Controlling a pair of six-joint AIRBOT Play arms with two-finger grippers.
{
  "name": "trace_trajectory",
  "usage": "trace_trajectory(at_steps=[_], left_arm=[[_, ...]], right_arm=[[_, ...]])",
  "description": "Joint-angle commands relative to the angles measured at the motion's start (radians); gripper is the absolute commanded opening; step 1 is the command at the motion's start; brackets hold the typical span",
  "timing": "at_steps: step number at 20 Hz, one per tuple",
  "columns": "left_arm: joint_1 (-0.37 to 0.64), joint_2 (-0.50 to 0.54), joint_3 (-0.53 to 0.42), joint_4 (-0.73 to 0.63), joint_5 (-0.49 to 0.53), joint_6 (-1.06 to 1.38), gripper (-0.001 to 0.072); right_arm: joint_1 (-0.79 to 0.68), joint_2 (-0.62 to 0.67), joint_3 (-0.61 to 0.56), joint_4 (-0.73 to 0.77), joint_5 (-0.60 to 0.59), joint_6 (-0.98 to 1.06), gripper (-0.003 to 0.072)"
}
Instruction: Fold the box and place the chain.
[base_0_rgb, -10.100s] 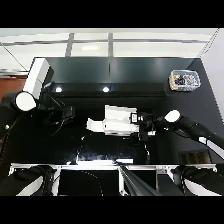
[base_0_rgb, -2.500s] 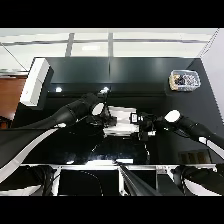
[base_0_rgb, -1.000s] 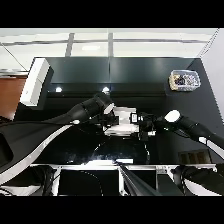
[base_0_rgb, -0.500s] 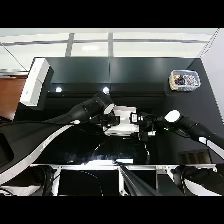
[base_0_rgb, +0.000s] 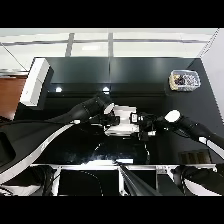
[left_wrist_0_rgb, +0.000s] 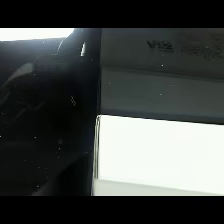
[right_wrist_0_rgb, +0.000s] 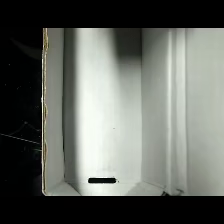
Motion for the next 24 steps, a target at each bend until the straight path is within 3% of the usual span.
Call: trace_trajectory(at_steps=[1, 8, 10, 13, 16, 19, 21, 24], left_arm=[[0.001, 0.0, 0.001, -0.006, 0.005, 0.004, 0.0238], [0.008, 0.0, 0.001, -0.005, -0.007, 0.005, 0.0231], [0.008, 0.0, 0.001, -0.006, -0.005, 0.018, 0.0115], [0.008, 0.0, 0.001, -0.006, -0.011, 0.026, 0.0105], [0.008, 0.0, 0.002, -0.006, -0.02, 0.026, 0.0045], [0.008, 0.001, 0.014, -0.004, -0.019, 0.026, 0.0053], [0.009, 0.001, 0.034, 0.004, -0.017, 0.026, 0.0247], [0.016, 0.001, 0.046, 0.0, -0.018, 0.026, 0.0292]], right_arm=[[0.0, 0.0, 0.0, 0.0, 0.0, 0.0, 0.0441], [0.0, 0.0, 0.0, 0.0, 0.0, 0.0, 0.0441], [0.0, 0.0, 0.0, 0.0, 0.0, 0.0, 0.0441], [0.0, 0.0, 0.0, 0.0, 0.0, 0.0, 0.044], [0.0, 0.0, 0.0, 0.0, 0.0, 0.0, 0.0441], [0.0, 0.0, 0.0, 0.0, 0.0, 0.0, 0.0441], [0.0, 0.0, 0.0, 0.0, 0.0, 0.0, 0.0441], [0.0, 0.0, 0.0, 0.0, 0.0, 0.0, 0.0441]])
